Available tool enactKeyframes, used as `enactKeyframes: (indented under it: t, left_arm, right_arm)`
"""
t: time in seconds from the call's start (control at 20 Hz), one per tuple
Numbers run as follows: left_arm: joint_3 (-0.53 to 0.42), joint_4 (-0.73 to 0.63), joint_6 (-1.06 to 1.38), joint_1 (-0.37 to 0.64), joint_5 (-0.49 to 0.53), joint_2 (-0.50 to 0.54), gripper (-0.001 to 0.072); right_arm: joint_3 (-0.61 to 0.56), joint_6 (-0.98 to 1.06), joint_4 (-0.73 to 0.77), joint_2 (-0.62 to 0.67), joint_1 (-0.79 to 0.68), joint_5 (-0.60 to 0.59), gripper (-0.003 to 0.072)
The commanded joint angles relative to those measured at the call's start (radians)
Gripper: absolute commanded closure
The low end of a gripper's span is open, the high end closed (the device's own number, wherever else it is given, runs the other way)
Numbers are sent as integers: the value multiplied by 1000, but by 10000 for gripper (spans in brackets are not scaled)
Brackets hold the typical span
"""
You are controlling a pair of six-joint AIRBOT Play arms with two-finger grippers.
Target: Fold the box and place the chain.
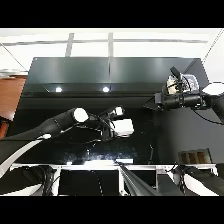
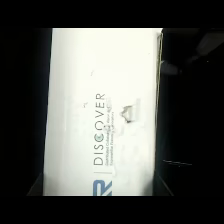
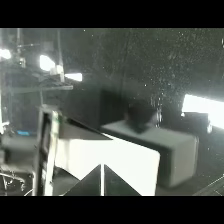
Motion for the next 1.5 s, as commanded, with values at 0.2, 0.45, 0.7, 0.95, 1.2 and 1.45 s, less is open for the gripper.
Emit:
enactKeyframes:
  t: [0.2,0.45,0.7,0.95,1.2,1.45]
  left_arm:
    - [1,214,-180,265,-98,158,378]
    - [18,238,-225,582,-97,235,378]
    - [134,237,-282,927,-8,172,377]
    - [357,237,-407,1151,-18,-72,377]
    - [589,241,-457,1145,-30,-326,376]
    - [670,265,-490,1123,-40,-456,376]
  right_arm:
    - [1,0,1,1,0,-2,662]
    - [1,1,1,1,0,-2,662]
    - [1,1,2,1,0,-6,662]
    - [1,8,12,1,3,-20,662]
    - [1,7,38,1,3,-31,662]
    - [1,8,37,1,3,-63,662]
